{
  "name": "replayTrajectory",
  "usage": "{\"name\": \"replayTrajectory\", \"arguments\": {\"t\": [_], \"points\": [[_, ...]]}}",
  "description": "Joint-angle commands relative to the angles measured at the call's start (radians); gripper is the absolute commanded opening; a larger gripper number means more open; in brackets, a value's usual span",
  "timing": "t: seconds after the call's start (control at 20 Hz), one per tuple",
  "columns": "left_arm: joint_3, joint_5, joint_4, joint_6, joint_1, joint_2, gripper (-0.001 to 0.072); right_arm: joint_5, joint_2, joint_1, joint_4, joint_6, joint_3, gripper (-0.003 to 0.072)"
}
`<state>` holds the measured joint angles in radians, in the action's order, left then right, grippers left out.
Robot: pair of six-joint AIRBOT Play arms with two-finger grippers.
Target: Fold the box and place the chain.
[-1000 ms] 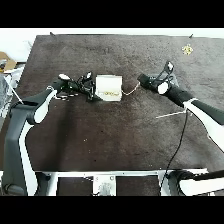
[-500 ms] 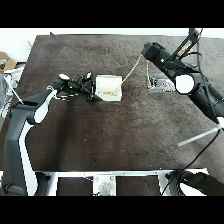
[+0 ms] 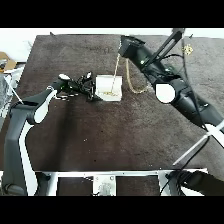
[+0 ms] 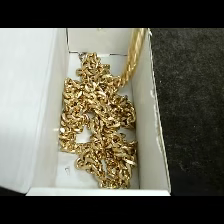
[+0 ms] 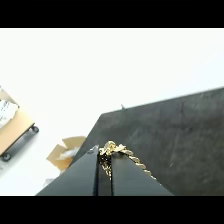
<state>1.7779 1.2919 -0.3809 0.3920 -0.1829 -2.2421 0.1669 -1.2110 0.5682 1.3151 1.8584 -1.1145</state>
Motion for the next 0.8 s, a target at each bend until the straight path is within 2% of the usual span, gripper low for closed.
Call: {"name": "replayTrajectory", "arguments": {"t": [0.0, 0.4, 0.45, 0.5, 0.55, 0.75], "points": [[0.001, 0.000, 0.000, 0.000, 0.001, 0.000, 0.0474, 0.025, -0.072, 0.038, -0.032, 0.005, -0.002, -0.0007], [0.001, 0.000, 0.000, 0.000, 0.001, 0.000, 0.0475, -0.190, -0.290, 0.044, -0.086, 0.005, -0.002, -0.0001], [0.001, 0.000, 0.000, 0.000, 0.001, 0.000, 0.0474, -0.223, -0.303, 0.030, -0.085, 0.004, -0.002, 0.0144], [0.001, 0.000, 0.000, 0.000, 0.001, 0.000, 0.0474, -0.272, -0.305, 0.007, -0.085, 0.004, -0.002, 0.0257], [0.001, 0.000, 0.000, 0.000, 0.001, 0.000, 0.0474, -0.322, -0.301, -0.020, -0.078, 0.002, -0.002, 0.0279], [0.001, 0.000, 0.000, 0.000, 0.001, 0.000, 0.0474, -0.507, -0.275, -0.176, 0.010, 0.001, 0.000, 0.0280]]}}
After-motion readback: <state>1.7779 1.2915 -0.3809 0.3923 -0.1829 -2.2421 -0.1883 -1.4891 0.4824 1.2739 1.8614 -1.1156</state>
